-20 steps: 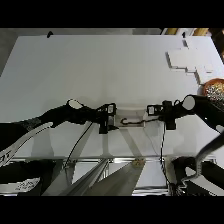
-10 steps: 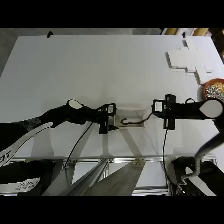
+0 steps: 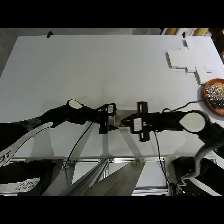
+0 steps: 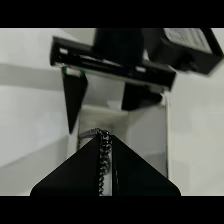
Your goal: Fold the box and place the chain.
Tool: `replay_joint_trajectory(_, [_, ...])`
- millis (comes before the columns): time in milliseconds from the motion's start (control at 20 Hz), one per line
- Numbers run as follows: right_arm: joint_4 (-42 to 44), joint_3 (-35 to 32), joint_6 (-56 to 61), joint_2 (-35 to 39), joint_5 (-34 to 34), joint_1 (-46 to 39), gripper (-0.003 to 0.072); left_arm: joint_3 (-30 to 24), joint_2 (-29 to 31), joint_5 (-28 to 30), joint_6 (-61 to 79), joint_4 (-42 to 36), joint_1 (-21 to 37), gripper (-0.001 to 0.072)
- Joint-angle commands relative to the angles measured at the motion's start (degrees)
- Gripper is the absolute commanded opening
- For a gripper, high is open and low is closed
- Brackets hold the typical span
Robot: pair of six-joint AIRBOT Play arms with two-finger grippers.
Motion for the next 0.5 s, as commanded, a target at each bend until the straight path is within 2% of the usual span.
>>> replay_joint_trajectory(0, [0.0, 0.1, 0.7, -3.8, -4.1, 3.7, 0.0021, 0.0, 0.0, 0.0, 0.0, 0.0, 0.0, 0.0109])
replay_joint_trajectory(100, [-3.8, 0.1, 2.1, -4.8, -4.2, 3.7, 0.0022, 0.0, 0.0, 0.0, 0.0, 0.0, 0.0, 0.0109])
replay_joint_trajectory(150, [-6.5, 0.1, 3.6, -4.8, -4.4, 3.7, 0.0063, 0.0, 0.0, 0.0, 0.0, 0.0, 0.0, 0.0109])
replay_joint_trajectory(250, [-7.8, 0.1, 5.5, -4.5, -4.3, 1.4, 0.027, 0.0, 0.0, 0.0, 0.0, 0.0, 0.0, 0.0109])
replay_joint_trajectory(300, [-7.5, 0.1, 6.7, -3.9, -4.0, -0.6, 0.0305, 0.0, 0.0, 0.0, 0.0, 0.0, 0.0, 0.0109])
replay_joint_trajectory(450, [-6.7, 0.1, 6.4, 2.5, -1.5, -6.9, 0.0302, 0.0, 0.0, 0.0, 0.0, 0.0, 0.0, 0.0109])
